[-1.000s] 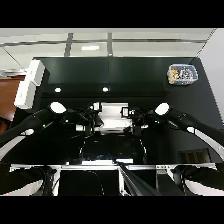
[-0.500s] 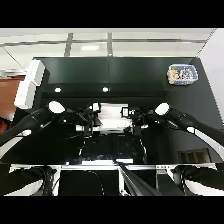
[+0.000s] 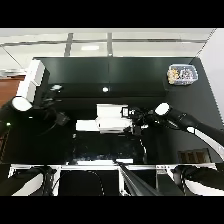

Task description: Fold the box and place the chain.

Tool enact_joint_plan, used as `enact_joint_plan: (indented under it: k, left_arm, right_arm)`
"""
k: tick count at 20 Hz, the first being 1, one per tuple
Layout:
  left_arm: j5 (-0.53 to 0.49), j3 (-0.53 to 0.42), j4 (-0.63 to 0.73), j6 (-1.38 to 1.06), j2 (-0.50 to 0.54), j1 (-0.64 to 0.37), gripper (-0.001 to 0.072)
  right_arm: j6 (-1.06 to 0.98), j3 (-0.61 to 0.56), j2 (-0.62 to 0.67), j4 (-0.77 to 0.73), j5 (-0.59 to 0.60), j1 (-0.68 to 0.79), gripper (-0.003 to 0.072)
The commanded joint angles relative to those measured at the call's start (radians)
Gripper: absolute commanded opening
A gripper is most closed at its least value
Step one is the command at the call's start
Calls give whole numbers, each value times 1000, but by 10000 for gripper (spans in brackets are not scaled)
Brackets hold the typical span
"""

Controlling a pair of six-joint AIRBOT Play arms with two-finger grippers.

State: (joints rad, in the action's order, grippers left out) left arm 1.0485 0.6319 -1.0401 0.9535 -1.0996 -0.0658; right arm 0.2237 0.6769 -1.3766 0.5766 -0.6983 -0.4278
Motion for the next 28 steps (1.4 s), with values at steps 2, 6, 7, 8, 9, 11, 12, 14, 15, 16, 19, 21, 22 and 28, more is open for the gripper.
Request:
enact_joint_plan:
  k: [2,6,7,8,9,11,12,14,15,16,19,21,22,28]
  left_arm:
    - [264,-92,351,141,-108,-334,25]
    - [204,-112,375,140,-203,-348,24]
    - [183,-112,375,142,-227,-325,24]
    - [168,-112,379,142,-248,-298,24]
    - [156,-112,379,139,-263,-269,24]
    - [134,-112,379,132,-283,-204,24]
    - [124,-111,379,130,-288,-171,24]
    - [103,-107,381,125,-292,-119,25]
    - [104,-106,399,102,-292,-101,25]
    - [111,-106,431,71,-292,-89,25]
    - [142,-100,534,-50,-293,-77,25]
    - [148,-91,533,-64,-293,-77,25]
    - [149,-87,528,-71,-293,-74,25]
    - [103,-68,523,-82,-304,0,25]
  right_arm:
    - [0,0,0,0,0,0,233]
    - [0,0,0,0,0,0,233]
    - [0,0,0,0,0,0,232]
    - [0,0,0,0,0,0,233]
    - [0,0,0,0,0,0,233]
    - [0,0,0,0,0,0,233]
    - [0,0,0,0,0,0,232]
    - [0,0,0,0,0,0,232]
    - [0,0,0,0,0,0,233]
    - [0,0,0,0,0,0,232]
    - [0,0,0,0,0,0,232]
    - [0,0,0,0,0,0,232]
    - [0,0,0,0,0,0,232]
    - [0,0,0,0,0,0,233]
